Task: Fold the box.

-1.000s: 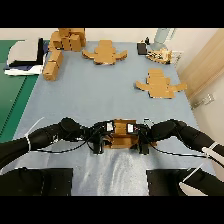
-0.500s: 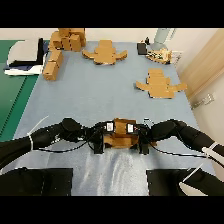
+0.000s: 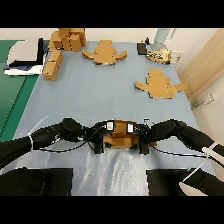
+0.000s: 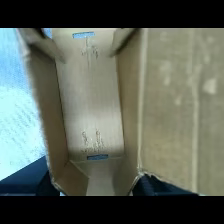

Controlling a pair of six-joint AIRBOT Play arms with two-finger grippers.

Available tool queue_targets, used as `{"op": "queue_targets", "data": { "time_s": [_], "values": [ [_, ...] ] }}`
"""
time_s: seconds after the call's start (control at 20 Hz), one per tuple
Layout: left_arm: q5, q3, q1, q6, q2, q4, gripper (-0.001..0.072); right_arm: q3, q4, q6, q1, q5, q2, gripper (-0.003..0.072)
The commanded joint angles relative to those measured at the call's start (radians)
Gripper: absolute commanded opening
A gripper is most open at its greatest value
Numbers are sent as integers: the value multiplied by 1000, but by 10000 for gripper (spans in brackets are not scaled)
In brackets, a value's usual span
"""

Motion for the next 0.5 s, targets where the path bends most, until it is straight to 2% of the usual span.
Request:
{"op": "queue_targets", "data": {
  "time_s": [0.0,0.15,0.35,0.45],
  "values": [
    [-6,0,12,-97,34,109,16,1,0,-1,0,0,0,466],
    [-25,1,66,-456,140,401,16,1,0,-1,0,0,0,466],
    [-234,4,196,-1035,396,612,16,1,0,-1,0,0,0,466],
    [-294,4,278,-1470,481,754,16,1,0,-1,0,0,0,466]
  ]
}}
